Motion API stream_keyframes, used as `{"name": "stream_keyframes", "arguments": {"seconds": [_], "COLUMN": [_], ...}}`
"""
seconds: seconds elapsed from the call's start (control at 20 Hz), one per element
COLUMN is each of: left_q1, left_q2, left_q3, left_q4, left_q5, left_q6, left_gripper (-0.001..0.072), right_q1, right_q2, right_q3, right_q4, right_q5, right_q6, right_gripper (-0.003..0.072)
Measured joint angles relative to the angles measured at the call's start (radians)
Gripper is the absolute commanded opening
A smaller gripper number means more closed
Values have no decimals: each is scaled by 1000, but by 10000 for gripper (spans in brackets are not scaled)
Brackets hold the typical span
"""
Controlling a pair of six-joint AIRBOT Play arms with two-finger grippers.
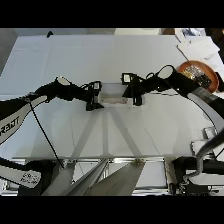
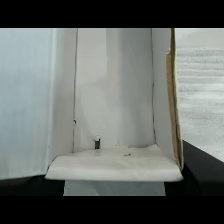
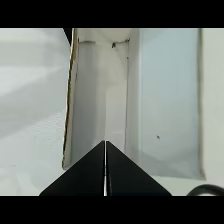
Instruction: Fold the box and place the chain.
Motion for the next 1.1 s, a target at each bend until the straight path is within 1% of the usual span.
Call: {"name": "stream_keyframes", "arguments": {"seconds": [0.15,0.3,0.5,0.6,0.75,0.85,1.1], "left_q1": [0,0,0,0,0,0,0], "left_q2": [0,0,0,0,0,0,0], "left_q3": [0,0,0,0,0,0,0], "left_q4": [0,0,0,0,0,0,0], "left_q5": [0,0,0,0,0,0,0], "left_q6": [0,0,0,0,0,0,0], "left_gripper": [256,256,256,256,256,256,256], "right_q1": [-54,-155,-277,-306,-322,-327,-305], "right_q2": [85,132,123,96,45,11,-69], "right_q3": [0,0,-1,-3,-23,-45,-80], "right_q4": [-31,-100,-208,-234,-249,-249,-179], "right_q5": [31,47,89,131,174,182,181], "right_q6": [124,352,753,896,1022,1074,1118], "right_gripper": [12,12,13,13,13,13,11]}}
